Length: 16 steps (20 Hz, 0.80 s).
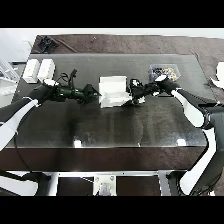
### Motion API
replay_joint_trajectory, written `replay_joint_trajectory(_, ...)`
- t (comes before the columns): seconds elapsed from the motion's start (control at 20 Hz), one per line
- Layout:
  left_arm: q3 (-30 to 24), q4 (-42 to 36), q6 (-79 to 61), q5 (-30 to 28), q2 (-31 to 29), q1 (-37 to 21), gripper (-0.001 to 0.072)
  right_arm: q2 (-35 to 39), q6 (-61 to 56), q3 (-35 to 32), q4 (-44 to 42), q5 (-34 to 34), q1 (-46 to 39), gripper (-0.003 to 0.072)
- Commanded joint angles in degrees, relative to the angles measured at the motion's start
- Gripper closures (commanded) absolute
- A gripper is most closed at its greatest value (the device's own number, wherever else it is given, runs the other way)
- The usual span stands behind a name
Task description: Fold the box and place the chain.
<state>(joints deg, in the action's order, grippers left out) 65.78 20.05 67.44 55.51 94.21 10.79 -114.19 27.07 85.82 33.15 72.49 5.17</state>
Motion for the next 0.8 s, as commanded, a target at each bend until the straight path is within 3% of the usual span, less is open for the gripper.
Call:
replay_joint_trajectory(0.0, 0.22, 1.44, 1.31, -0.79, 0.37, 0.57, 0.0316, 0.04, -0.04, 0.04, -0.04, 0.0, 0.02, 0.0123)
replay_joint_trajectory(0.4, 0.74, 3.61, 4.39, -3.37, 0.35, 1.81, 0.0316, 0.04, -0.04, 0.04, -0.04, 0.02, 0.02, 0.0123)
replay_joint_trajectory(0.65, 6.34, 18.67, 18.01, -3.48, 0.37, 4.26, 0.0315, 0.04, -0.04, 0.04, -0.04, 0.02, 0.02, 0.0123)
replay_joint_trajectory(0.75, 7.23, 20.5, 20.83, -3.69, 0.42, 5.16, 0.0315, 0.04, -0.04, 0.04, -0.04, 0.02, 0.02, 0.0123)
